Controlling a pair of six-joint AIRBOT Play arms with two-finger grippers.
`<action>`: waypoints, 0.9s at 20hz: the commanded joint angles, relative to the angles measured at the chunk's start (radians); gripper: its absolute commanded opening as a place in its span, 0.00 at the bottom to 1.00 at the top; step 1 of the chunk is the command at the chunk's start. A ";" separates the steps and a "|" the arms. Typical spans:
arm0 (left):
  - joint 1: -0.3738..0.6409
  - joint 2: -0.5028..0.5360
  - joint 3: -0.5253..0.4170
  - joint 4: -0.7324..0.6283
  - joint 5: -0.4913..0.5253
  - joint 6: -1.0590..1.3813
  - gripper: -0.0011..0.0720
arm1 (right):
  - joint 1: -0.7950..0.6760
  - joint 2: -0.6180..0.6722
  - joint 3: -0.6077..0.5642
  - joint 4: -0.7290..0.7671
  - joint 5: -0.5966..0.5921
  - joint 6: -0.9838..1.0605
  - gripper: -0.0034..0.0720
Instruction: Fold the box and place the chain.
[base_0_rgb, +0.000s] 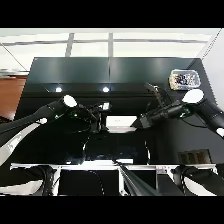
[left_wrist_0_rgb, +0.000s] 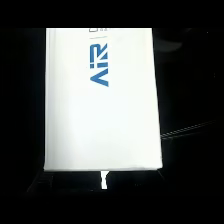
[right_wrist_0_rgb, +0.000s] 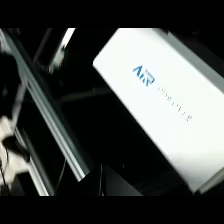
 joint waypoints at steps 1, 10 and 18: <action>0.001 0.000 0.001 0.000 0.000 0.000 0.39 | 0.035 -0.029 -0.060 0.087 -0.206 0.046 0.07; 0.000 -0.001 0.001 -0.001 0.000 0.000 0.39 | 0.063 -0.103 -0.060 -0.130 -0.279 0.181 0.07; 0.001 -0.001 0.004 -0.002 0.000 0.000 0.39 | 0.048 -0.043 -0.011 -0.035 -0.140 0.180 0.07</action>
